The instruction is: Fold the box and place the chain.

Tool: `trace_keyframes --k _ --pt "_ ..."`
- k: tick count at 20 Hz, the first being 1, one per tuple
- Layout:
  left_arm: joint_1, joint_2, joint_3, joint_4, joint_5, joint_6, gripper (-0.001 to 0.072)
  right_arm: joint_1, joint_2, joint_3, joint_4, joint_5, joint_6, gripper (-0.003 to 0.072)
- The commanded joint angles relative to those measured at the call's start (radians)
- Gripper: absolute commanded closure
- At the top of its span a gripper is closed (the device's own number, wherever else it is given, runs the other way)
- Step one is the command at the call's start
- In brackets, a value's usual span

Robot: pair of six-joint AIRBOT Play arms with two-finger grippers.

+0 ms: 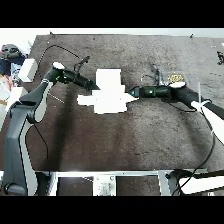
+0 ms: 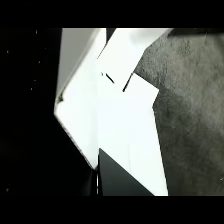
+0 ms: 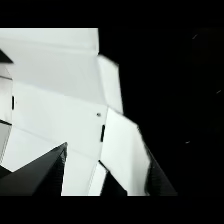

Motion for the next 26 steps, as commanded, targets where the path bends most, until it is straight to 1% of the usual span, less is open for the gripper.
trace_keyframes --k 1,4,8,11,14,17,22,26 --pt "0.001 0.001 0.0 -0.001 -0.002 0.277 0.0698 -0.071 0.074 0.001 -0.002 0.0 -0.006 0.0147" --pt "0.001 0.001 0.0 -0.001 0.002 0.459 0.0698 -0.117 0.095 0.001 -0.003 0.009 -0.003 0.0147" --pt "0.001 0.001 0.0 -0.001 0.007 0.6 0.07 -0.117 0.093 0.0 -0.083 0.019 -0.003 0.0147" --pt "0.001 0.001 0.0 -0.005 0.061 0.667 0.07 -0.116 0.093 -0.006 -0.093 0.019 -0.003 0.0147" --pt "0.004 0.0 -0.008 -0.01 0.093 0.691 0.07 -0.116 0.093 -0.024 -0.1 0.019 -0.003 0.0147" --pt "0.004 0.0 -0.048 -0.028 0.116 0.728 0.07 -0.116 0.092 -0.024 -0.135 0.019 -0.003 0.0147" --pt "0.004 0.0 -0.103 -0.031 0.135 0.741 0.07 -0.116 0.092 -0.024 -0.14 0.018 -0.003 0.0147" --pt "0.004 0.0 -0.112 -0.069 0.138 0.748 0.07 -0.116 0.092 -0.024 -0.18 0.019 -0.008 0.0147"
